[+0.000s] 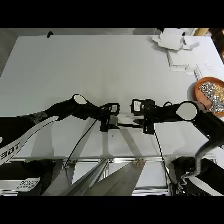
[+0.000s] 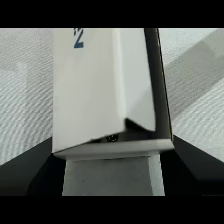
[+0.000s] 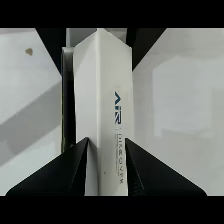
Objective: Fold the box and place the chain.
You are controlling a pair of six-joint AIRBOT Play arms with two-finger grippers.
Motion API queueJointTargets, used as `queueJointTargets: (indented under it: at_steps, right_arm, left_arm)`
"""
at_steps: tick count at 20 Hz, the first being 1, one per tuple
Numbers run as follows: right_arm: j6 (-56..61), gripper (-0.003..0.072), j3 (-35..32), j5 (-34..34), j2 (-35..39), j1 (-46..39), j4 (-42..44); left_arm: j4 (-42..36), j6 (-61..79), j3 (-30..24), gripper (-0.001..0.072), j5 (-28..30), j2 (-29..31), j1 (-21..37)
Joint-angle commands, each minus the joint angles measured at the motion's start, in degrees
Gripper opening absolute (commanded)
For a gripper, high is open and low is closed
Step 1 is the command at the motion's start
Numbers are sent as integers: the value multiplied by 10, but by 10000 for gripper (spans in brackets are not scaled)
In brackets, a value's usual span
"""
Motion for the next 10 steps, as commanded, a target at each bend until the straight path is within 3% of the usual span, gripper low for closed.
queueJointTargets:
  at_steps: [1, 7, 10]
  right_arm:
    - [-7, 222, -10, -9, -1, 0, -1]
    - [-15, 240, -26, -8, -4, 1, 0]
    - [-17, 426, -26, 2, -4, 5, 0]
  left_arm:
    - [1, 2, 0, 272, 0, 0, 0]
    - [1, 2, 0, 272, 0, 0, 0]
    - [1, 2, 0, 272, 0, 0, 0]
